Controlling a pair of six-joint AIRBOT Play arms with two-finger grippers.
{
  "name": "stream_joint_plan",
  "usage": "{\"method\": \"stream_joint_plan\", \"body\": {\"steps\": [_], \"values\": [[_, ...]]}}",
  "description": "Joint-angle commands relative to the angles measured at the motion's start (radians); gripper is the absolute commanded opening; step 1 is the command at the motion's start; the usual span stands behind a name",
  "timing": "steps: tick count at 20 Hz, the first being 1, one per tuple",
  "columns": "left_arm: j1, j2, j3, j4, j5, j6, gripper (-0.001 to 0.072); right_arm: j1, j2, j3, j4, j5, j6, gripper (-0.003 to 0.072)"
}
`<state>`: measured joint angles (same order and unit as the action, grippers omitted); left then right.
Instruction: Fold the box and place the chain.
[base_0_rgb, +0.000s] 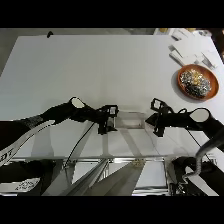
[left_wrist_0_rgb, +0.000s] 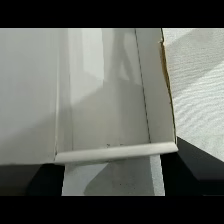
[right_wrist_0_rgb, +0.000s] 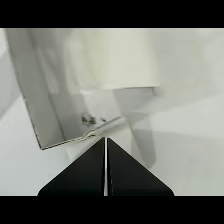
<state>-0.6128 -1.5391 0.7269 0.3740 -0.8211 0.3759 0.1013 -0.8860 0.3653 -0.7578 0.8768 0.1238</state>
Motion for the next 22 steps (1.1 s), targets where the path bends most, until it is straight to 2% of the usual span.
{"method": "stream_joint_plan", "body": {"steps": [1, 3, 5, 7, 9, 13, 16, 19, 22], "values": [[0.0, 0.001, 0.0, 0.0, 0.001, 0.002, 0.0393, -0.018, 0.154, 0.0, -0.034, -0.035, 0.366, 0.0015], [0.0, 0.001, 0.0, 0.0, 0.001, 0.002, 0.0393, -0.018, 0.196, 0.0, -0.09, -0.116, 0.554, 0.0015], [0.0, 0.001, 0.0, 0.0, 0.001, 0.002, 0.0393, -0.066, 0.178, 0.0, -0.199, -0.184, 0.801, 0.0015], [0.0, 0.001, 0.0, 0.0, 0.001, 0.002, 0.0393, -0.158, 0.127, 0.0, -0.314, -0.169, 1.043, 0.0015], [0.0, 0.001, 0.0, 0.0, 0.001, 0.002, 0.0393, -0.227, 0.053, 0.0, -0.356, -0.103, 1.178, 0.0015], [0.0, 0.001, 0.0, 0.0, 0.001, 0.002, 0.0393, -0.196, -0.07, 0.0, -0.262, 0.054, 1.176, 0.0015], [0.0, 0.001, 0.0, 0.0, 0.001, 0.002, 0.0393, -0.125, -0.103, 0.0, -0.225, 0.034, 1.178, 0.0015], [0.0, 0.001, 0.0, 0.0, 0.001, 0.002, 0.0393, -0.062, -0.127, 0.0, -0.117, -0.018, 1.163, 0.0015], [0.0, 0.001, 0.0, 0.0, 0.001, 0.002, 0.0393, -0.048, -0.124, 0.0, 0.015, 0.019, 1.041, 0.0037]]}}
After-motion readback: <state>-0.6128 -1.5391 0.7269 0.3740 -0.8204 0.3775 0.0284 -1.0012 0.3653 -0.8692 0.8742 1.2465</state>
